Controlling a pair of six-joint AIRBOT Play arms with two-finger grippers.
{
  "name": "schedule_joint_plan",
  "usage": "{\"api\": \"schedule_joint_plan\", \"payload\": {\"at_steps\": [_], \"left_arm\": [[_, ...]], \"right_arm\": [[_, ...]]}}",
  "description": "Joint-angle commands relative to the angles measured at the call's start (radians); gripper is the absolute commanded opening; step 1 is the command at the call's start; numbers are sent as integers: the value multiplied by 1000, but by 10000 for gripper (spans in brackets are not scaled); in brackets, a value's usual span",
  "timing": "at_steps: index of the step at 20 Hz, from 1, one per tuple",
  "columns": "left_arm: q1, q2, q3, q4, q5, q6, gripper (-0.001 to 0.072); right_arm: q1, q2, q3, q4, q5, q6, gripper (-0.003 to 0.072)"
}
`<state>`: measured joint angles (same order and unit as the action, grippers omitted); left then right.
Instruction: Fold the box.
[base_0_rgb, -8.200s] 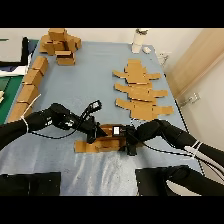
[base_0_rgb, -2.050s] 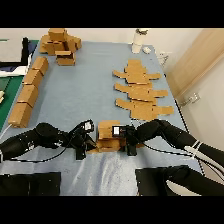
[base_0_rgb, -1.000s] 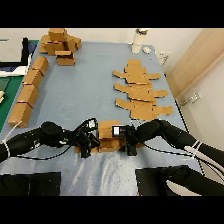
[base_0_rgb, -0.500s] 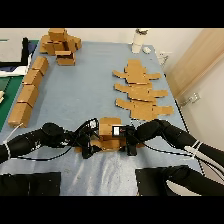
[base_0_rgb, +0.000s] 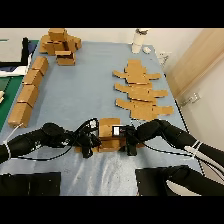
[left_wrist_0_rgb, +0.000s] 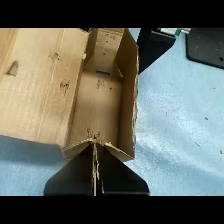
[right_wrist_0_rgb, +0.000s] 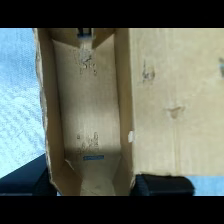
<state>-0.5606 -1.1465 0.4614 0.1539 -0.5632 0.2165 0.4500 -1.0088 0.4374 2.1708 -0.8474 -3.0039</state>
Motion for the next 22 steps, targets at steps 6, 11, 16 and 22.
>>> {"api": "schedule_joint_plan", "payload": {"at_steps": [6, 11, 16, 22], "left_arm": [[50, 157, 1, 473, -5, -499, 13], [187, 457, 0, 789, -69, -1215, 12], [372, 446, -36, 888, -338, -1570, 12], [290, 315, -72, 738, -321, -1587, 12]], "right_arm": [[1, -1, 0, 1, 0, 0, 495], [1, -1, 0, 1, 0, 0, 495], [1, -1, 0, 1, 0, 0, 495], [1, -1, 0, 1, 0, 0, 495]]}}
